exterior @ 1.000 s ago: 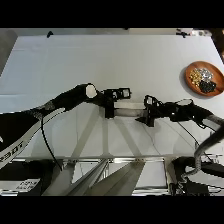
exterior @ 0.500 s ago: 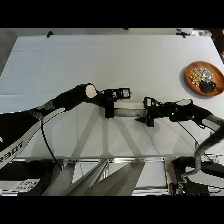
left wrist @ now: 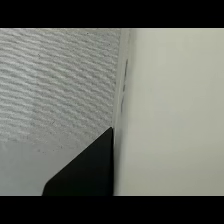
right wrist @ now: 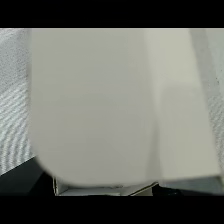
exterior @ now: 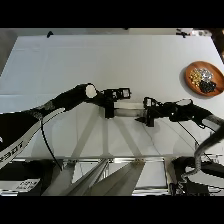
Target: Fold the box and place the chain.
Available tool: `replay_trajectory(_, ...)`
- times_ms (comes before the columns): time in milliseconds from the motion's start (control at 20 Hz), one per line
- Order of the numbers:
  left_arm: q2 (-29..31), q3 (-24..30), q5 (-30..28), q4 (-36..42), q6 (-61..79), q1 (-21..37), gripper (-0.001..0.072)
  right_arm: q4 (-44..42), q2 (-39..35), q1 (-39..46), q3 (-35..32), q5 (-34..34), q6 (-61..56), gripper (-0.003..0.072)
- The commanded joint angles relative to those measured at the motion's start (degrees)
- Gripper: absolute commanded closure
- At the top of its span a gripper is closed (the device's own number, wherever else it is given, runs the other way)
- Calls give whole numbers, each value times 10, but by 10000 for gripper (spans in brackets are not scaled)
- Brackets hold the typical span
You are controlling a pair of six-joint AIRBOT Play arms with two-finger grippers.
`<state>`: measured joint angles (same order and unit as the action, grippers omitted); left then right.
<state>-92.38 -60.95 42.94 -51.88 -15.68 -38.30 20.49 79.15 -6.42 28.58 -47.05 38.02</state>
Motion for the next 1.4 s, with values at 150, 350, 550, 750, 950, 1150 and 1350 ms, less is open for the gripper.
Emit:
replay_trajectory(150,0,0,-1,0,0,0,696,1,0,-1,0,0,0,284)
replay_trajectory(350,0,0,-1,0,0,0,696,1,0,-1,0,-3,0,283)
replay_trajectory(550,0,0,-1,0,0,0,696,1,0,-1,0,-3,0,283)
replay_trajectory(750,0,0,-1,0,0,0,696,1,0,-1,0,-3,0,283)
replay_trajectory(950,1,0,1,5,0,0,696,1,0,-1,0,-3,0,283)
replay_trajectory(1150,2,0,11,4,0,1,565,1,0,-1,0,-3,0,283)
replay_trajectory(1350,21,0,34,3,0,2,438,1,0,-1,0,-3,0,283)
